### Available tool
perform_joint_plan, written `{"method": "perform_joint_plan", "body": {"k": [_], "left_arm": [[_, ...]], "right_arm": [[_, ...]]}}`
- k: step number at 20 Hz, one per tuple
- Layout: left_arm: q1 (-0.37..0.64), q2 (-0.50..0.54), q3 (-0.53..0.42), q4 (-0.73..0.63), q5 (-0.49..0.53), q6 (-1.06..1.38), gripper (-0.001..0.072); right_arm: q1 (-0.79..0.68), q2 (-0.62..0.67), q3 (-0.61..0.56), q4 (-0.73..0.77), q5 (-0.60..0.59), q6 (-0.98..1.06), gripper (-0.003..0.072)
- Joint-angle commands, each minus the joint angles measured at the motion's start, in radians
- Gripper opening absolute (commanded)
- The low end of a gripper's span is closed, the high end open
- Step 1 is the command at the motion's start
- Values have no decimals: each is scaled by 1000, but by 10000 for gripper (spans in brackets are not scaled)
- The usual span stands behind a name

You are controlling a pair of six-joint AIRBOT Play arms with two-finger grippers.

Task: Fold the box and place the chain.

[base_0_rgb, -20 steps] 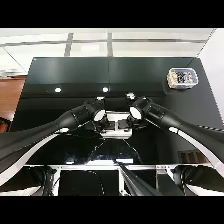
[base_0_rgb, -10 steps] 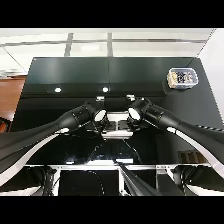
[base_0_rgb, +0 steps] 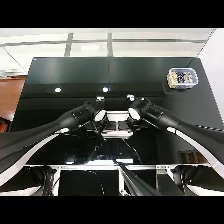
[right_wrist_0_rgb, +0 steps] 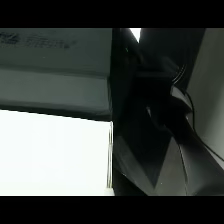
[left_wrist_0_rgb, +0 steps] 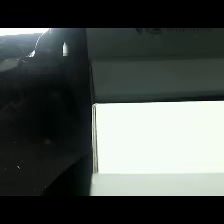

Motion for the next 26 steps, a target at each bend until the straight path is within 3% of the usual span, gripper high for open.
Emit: {"method": "perform_joint_plan", "body": {"k": [1,7,13,15,17,19,21,22,23,26], "left_arm": [[0,1,0,-2,-2,-2,29],[0,1,0,-2,-3,-2,28],[1,1,0,-2,-3,-2,29],[2,1,0,-2,-3,-2,28],[2,1,0,-2,-3,-2,29],[2,1,0,-2,-4,-2,28],[2,1,0,-2,-5,-2,28],[2,1,0,-2,-5,-2,29],[2,1,0,-2,-5,-2,29],[2,1,0,-3,-5,-2,29]], "right_arm": [[0,0,0,6,-15,-6,268],[-2,64,1,4,2,-69,287],[-15,352,1,-30,108,-239,286],[-68,465,0,-142,172,-302,286],[-144,529,-1,-401,227,-303,285],[-249,534,-17,-527,181,-377,285],[-389,534,-76,-493,-4,-393,291],[-458,531,-122,-457,-101,-394,528],[-519,516,-161,-414,-166,-393,660],[-695,388,-222,-172,-253,-409,660]]}}
